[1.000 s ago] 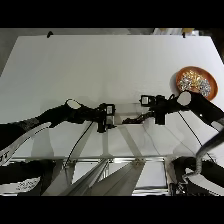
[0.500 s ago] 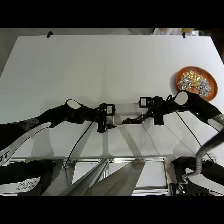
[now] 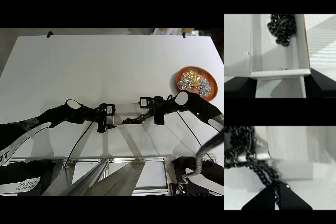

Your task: Fold the box and place the chain.

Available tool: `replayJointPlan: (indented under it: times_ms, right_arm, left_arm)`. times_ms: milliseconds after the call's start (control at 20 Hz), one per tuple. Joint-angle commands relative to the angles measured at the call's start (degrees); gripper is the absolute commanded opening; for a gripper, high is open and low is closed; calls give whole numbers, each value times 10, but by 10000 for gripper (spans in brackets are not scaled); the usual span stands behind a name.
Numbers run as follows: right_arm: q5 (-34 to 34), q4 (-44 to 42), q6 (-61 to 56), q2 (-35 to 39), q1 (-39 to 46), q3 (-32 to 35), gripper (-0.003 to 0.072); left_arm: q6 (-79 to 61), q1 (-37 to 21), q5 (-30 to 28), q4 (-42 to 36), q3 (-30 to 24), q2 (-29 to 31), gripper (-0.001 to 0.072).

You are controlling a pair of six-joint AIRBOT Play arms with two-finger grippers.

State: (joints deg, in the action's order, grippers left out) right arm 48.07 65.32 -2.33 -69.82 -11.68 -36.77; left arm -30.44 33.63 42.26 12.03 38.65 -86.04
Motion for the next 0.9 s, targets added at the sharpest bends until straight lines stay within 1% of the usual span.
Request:
replayJointPlan:
  times_ms: [0, 150, 300, 400, 450, 550, 700, 750, 850]
  right_arm:
    - [19, 34, -37, 43, 0, 0, 12]
    - [58, 49, -46, 110, 0, 0, 12]
    - [92, 46, -123, 181, 0, 0, 12]
    - [102, 20, -187, 225, 0, 0, 11]
    - [100, -6, -210, 245, 0, 0, 11]
    - [94, -87, -253, 277, 0, 0, 12]
    - [80, -238, -277, 286, -15, 0, 12]
    - [73, -267, -276, 286, -33, 0, 12]
    - [47, -290, -277, 285, -87, 0, 12]
  left_arm:
    - [0, 0, 0, 0, 0, 0, 394]
    - [0, 0, 0, 0, 0, 0, 394]
    - [0, 0, 0, 0, 0, 0, 394]
    - [0, 0, 0, 0, 0, 0, 394]
    - [0, 0, 0, 0, 0, 0, 394]
    - [0, 0, 0, 0, 0, 0, 394]
    - [0, 0, 0, 0, 0, 0, 394]
    - [0, 0, 0, 0, 0, 0, 394]
    - [0, 0, 0, 0, 0, 0, 394]
